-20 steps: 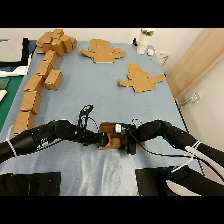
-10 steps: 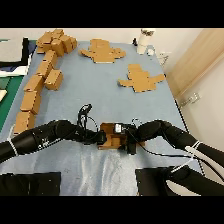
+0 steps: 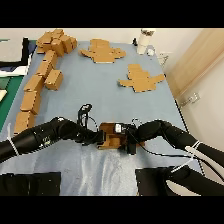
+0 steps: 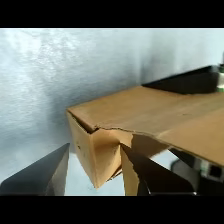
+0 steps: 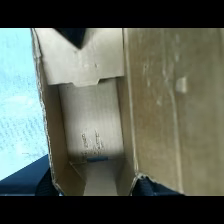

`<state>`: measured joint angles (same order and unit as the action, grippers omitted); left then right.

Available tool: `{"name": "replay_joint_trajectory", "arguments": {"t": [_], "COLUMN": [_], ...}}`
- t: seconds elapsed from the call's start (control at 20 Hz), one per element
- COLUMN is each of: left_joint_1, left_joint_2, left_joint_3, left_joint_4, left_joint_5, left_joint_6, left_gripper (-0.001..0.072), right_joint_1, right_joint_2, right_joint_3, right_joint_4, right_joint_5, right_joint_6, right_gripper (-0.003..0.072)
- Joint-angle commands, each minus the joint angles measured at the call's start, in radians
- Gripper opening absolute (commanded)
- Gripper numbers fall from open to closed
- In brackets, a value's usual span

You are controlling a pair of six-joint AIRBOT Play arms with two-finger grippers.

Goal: Fold the box.

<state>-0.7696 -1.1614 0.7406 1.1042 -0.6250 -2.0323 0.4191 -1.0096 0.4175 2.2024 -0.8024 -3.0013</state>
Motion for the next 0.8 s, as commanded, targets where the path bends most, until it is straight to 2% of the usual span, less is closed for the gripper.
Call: {"name": "replay_joint_trajectory", "arguments": {"t": [0.0,0.1,0.25,0.6,0.75], "left_joint_1": [-0.085,-0.130,-0.171,-0.228,-0.248], "left_joint_2": [-0.014,-0.051,-0.126,-0.266,-0.331], "left_joint_3": [0.077,0.116,0.179,0.330,0.408], "left_joint_4": [0.336,0.397,0.402,0.475,0.521], "left_joint_5": [-0.091,-0.132,-0.192,-0.316,-0.407], "left_joint_6": [-0.344,-0.412,-0.434,-0.536,-0.561], "left_gripper": [0.0456,0.0456,0.0456,0.0456,0.0456], "right_joint_1": [0.001,0.001,0.001,0.001,0.001], "right_joint_2": [0.000,0.000,0.000,0.000,0.000], "right_joint_3": [0.000,0.000,0.000,0.000,0.000], "right_joint_4": [0.000,0.000,0.000,0.000,0.000], "right_joint_5": [0.000,0.000,0.000,0.000,0.000], "right_joint_6": [0.000,0.000,0.000,0.000,0.000], "right_gripper": [0.0503,0.0503,0.0503,0.0503,0.0503]}}
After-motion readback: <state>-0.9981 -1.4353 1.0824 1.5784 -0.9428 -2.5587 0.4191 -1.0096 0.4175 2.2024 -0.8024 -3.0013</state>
